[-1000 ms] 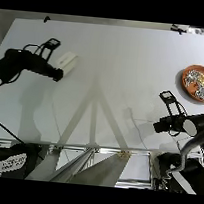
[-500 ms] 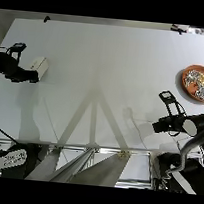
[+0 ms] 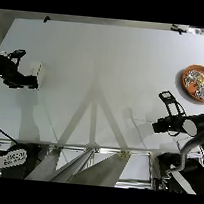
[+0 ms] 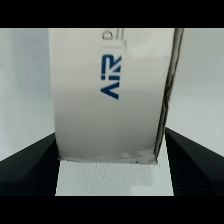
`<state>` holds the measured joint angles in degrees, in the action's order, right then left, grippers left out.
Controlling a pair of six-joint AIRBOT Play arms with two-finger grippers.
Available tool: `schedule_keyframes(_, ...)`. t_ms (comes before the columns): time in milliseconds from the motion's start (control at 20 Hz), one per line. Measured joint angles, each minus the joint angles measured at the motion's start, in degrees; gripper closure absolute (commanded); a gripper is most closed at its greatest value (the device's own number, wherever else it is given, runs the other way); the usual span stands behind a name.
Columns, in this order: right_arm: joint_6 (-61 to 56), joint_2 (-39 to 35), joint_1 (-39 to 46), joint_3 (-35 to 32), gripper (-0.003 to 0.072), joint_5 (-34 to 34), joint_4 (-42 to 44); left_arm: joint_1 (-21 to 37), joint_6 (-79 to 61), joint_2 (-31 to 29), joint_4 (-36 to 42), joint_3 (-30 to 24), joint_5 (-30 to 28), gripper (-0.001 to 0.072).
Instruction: Fold the box and place the chain.
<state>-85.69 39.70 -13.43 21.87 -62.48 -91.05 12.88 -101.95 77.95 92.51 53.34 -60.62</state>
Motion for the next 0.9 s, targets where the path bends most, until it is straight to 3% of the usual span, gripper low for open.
schedule_keyframes(900,0.0,0.0,0.0,0.0,0.0546,-0.07,2.14,0.0,-0.2,0.0,0.02,0.0,-1.73,0.0009)
